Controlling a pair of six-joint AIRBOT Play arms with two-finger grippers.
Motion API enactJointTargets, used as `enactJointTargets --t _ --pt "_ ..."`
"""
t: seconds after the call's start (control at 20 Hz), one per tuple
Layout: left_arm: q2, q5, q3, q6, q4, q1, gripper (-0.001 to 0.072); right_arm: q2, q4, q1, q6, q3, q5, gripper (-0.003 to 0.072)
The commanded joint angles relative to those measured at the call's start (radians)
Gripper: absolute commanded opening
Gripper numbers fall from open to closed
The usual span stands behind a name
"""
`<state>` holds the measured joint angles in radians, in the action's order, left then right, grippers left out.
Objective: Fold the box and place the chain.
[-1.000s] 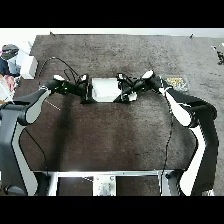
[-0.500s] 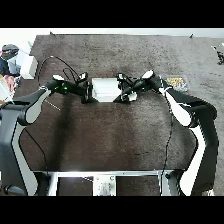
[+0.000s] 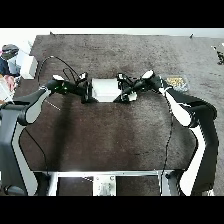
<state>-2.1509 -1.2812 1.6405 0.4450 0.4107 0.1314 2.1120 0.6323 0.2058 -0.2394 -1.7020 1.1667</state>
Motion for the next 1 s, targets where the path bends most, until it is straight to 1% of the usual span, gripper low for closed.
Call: enactJointTargets --t 0.0,0.95 --pt "-0.001 0.018 0.0 0.001 0.005 0.001 0.0408 0.001 0.0 0.001 0.0 0.0 0.0 0.0341" --pt "-0.001 0.027 0.0 -0.026 0.0 0.001 0.0409 0.001 0.0 0.001 0.0 0.0 0.0 0.0341"
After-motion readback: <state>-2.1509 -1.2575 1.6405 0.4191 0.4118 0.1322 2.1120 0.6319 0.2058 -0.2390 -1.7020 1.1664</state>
